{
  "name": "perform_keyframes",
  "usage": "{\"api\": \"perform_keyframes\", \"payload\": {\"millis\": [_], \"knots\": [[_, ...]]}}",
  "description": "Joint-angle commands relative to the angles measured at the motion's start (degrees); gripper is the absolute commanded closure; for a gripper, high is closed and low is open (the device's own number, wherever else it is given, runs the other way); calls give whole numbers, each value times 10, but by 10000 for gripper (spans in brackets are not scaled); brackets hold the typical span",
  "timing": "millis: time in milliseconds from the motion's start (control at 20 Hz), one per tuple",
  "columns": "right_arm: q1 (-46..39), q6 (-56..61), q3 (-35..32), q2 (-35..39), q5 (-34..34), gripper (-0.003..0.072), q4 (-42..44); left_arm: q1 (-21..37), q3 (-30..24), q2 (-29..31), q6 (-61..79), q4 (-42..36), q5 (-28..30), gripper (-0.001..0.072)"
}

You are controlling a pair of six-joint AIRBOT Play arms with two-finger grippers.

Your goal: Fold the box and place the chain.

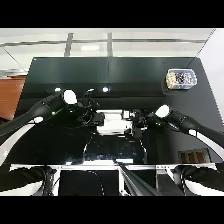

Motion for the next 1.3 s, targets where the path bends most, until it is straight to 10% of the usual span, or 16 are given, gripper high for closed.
{"api": "perform_keyframes", "payload": {"millis": [0, 1050, 1250], "knots": [[0, 0, 0, 0, 0, 464, 0, -30, 16, 0, -92, 103, 11, 315], [0, 0, 0, 0, 0, 465, 0, -145, 87, -50, -372, 280, -63, 319], [0, 0, 0, 0, 0, 465, 0, -145, 87, -50, -382, 274, -43, 681]]}}
